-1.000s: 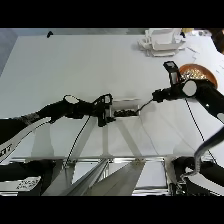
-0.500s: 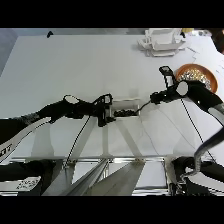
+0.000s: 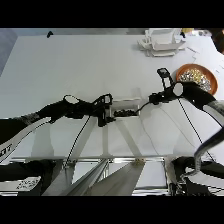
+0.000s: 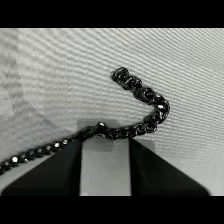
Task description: Fold the box and place the chain.
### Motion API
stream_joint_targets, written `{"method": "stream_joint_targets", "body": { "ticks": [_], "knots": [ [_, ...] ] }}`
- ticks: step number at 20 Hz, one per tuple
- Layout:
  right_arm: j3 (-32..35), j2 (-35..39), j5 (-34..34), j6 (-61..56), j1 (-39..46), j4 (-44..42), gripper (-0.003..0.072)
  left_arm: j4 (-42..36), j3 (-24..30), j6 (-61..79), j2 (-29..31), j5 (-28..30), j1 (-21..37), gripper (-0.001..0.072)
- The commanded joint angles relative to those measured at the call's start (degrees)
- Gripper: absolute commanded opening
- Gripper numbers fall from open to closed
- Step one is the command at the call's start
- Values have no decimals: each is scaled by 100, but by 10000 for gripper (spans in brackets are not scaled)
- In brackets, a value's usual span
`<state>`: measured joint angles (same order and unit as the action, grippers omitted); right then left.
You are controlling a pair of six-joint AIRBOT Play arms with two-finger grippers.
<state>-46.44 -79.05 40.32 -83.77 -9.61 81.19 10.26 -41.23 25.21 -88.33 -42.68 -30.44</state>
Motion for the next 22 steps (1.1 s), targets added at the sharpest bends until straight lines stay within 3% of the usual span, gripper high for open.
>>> {"method": "stream_joint_targets", "body": {
  "ticks": [1,3,7,13,17,22],
  "knots": [
    [2,-37,-133,52,2,7,138,2,-2,2,4,2,0,252],
    [2,-37,-136,164,2,2,9,2,-2,2,4,2,0,252],
    [0,129,96,225,2,4,8,2,-2,2,4,2,-2,252],
    [2,981,741,341,2,-70,8,2,-2,2,4,0,-2,252],
    [2,1773,1213,522,-90,-514,8,2,-2,2,4,0,-2,252],
    [2,3008,1672,1196,-876,-1259,9,2,-2,2,4,2,0,252]
  ]
}}
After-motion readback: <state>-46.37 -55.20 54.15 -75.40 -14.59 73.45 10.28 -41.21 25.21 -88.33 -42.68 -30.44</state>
